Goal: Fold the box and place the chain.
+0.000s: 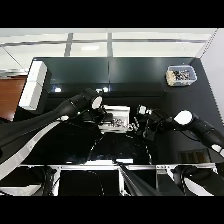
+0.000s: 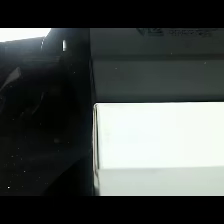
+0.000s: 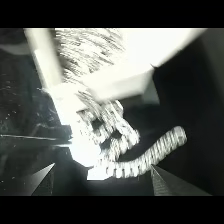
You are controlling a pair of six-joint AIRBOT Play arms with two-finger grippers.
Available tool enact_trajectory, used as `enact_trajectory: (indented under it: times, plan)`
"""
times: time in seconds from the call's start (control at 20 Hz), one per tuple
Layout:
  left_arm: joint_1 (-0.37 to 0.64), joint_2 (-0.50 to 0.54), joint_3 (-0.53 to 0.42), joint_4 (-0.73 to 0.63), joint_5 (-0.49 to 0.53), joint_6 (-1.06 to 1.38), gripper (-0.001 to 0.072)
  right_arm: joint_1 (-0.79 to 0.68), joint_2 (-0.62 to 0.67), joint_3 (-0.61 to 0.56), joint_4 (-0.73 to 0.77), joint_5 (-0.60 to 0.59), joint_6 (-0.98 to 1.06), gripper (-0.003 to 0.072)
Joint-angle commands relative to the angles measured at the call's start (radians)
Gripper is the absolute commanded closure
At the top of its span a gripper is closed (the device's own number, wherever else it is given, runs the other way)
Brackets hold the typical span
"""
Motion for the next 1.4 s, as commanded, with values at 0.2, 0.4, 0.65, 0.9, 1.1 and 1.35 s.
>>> enact_trajectory:
  times: [0.2,0.4,0.65,0.9,1.1,1.35]
  plan:
    - [0.000,0.000,0.001,0.000,0.000,0.001,0.0679,0.028,-0.111,-0.012,0.121,-0.119,-0.331,-0.0019]
    - [0.000,0.000,0.001,0.000,0.000,0.001,0.0679,0.028,-0.132,-0.012,0.121,-0.125,-0.326,0.0088]
    - [0.000,0.000,0.001,0.000,0.000,0.001,0.0679,0.028,-0.132,-0.012,0.120,-0.103,-0.230,0.0663]
    - [0.000,0.000,0.001,0.000,0.001,0.001,0.0679,0.027,0.008,-0.003,0.024,-0.064,0.199,0.0664]
    - [0.000,0.000,0.001,0.000,0.003,0.001,0.0679,0.018,0.220,0.119,-0.014,0.179,0.470,0.0664]
    - [0.000,0.000,0.001,0.000,0.003,0.001,0.0679,0.018,0.295,0.283,0.286,0.169,0.541,0.0663]
